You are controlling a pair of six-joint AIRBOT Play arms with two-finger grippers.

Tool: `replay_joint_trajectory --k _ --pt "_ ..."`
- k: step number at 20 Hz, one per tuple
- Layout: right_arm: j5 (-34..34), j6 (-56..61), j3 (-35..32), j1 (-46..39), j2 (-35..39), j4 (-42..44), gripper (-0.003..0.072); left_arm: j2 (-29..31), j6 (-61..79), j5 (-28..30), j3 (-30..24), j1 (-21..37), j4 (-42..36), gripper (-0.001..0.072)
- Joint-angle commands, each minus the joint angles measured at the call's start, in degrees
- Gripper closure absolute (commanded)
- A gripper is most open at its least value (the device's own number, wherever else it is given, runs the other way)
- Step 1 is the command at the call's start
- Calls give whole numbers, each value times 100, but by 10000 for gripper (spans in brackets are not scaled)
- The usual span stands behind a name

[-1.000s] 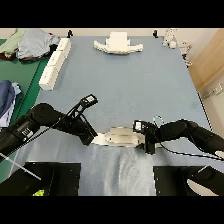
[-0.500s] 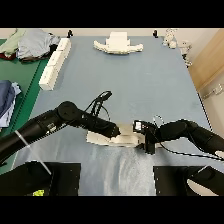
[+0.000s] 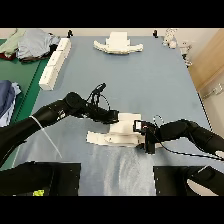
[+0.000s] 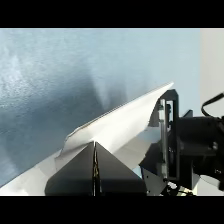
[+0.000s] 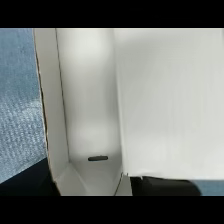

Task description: Fold the box.

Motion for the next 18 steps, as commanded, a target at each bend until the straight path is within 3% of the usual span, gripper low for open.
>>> replay_joint_trajectory --k 1,5,13,16,18 --pt "4 -7 4 0 -4 -4 224 -446 -55 -151 20 37 28 697" --pt "4 -7 4 0 -4 -4 224 -868 -129 -372 20 35 28 697" --pt "4 -7 2 0 -4 -4 224 -894 -92 -190 26 37 28 697" --pt "4 -7 2 0 -4 -4 224 -625 426 -153 153 37 33 699" --pt "4 -7 4 0 -4 -4 224 -55 570 35 195 37 184 699"
